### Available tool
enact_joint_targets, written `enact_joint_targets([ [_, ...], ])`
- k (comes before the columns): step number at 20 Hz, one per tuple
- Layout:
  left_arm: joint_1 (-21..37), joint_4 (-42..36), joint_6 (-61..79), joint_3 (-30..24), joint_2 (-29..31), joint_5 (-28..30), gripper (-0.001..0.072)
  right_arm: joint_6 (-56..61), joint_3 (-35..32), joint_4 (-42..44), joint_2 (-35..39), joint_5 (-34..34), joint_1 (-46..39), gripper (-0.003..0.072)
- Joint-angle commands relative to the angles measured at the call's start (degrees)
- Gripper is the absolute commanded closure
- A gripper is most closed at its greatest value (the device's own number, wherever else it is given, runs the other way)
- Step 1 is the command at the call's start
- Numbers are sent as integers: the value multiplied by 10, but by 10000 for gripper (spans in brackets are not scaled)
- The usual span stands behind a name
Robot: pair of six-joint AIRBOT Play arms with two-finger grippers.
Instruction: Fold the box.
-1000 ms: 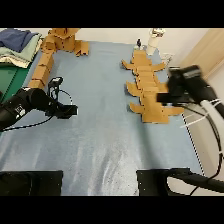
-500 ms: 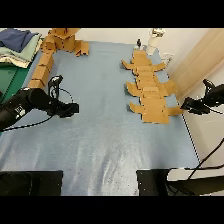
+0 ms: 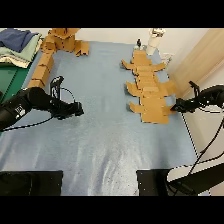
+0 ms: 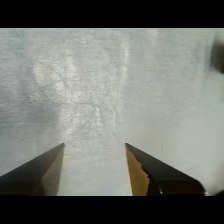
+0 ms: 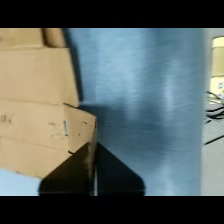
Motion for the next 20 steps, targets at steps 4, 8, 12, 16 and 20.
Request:
enact_joint_targets([
  [4,12,-80,88,0,0,-48,125,29,-9,21,19,-134,52,684],
  [8,73,-181,235,0,0,-121,124,65,-99,41,121,-90,111,685],
  [12,160,-254,323,0,0,-175,124,111,-280,133,265,26,199,685],
  [16,217,-309,372,0,-24,-236,125,165,-427,187,378,178,345,684],
  [20,222,-325,403,0,-76,-260,126,254,-510,195,434,280,482,684],
])
